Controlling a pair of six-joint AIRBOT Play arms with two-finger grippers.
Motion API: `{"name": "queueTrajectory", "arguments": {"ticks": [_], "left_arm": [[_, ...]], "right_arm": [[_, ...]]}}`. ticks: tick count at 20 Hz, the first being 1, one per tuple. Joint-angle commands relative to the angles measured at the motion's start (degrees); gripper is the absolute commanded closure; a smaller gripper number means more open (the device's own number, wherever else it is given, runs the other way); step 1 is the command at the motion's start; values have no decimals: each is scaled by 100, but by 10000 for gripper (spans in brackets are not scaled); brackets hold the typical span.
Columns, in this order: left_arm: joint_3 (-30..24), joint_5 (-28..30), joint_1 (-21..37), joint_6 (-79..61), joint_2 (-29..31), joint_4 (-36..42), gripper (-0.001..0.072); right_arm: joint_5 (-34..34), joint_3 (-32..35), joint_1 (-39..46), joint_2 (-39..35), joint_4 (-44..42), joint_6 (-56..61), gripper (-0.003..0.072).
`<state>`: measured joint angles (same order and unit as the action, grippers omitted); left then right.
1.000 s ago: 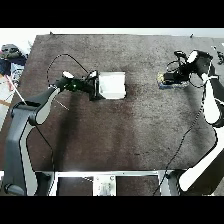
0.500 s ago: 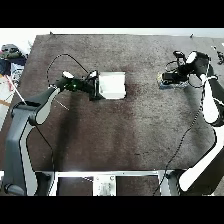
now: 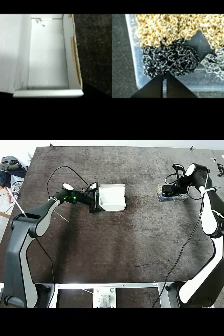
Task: Fold the box and place the chain.
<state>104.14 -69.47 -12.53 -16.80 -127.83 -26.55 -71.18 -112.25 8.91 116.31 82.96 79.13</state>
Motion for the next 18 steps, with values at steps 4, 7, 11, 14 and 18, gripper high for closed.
{"name": "queueTrajectory", "arguments": {"ticks": [4, 7, 11, 14, 18], "left_arm": [[0, 2, 2, 0, -2, 0, 241], [0, 2, 2, 0, -2, 0, 241], [0, 2, 2, 0, -2, 0, 241], [0, 2, 2, 0, -2, 0, 241], [0, 2, 2, 0, -2, 0, 240]], "right_arm": [[-236, -249, -76, -476, 13, -13, 671], [-201, -251, -92, -984, 13, -168, 671], [214, -251, -131, -1928, 13, -313, 671], [1145, -249, -227, -2776, 11, -313, 671], [1851, -249, -483, -3576, 13, -428, 672]]}}
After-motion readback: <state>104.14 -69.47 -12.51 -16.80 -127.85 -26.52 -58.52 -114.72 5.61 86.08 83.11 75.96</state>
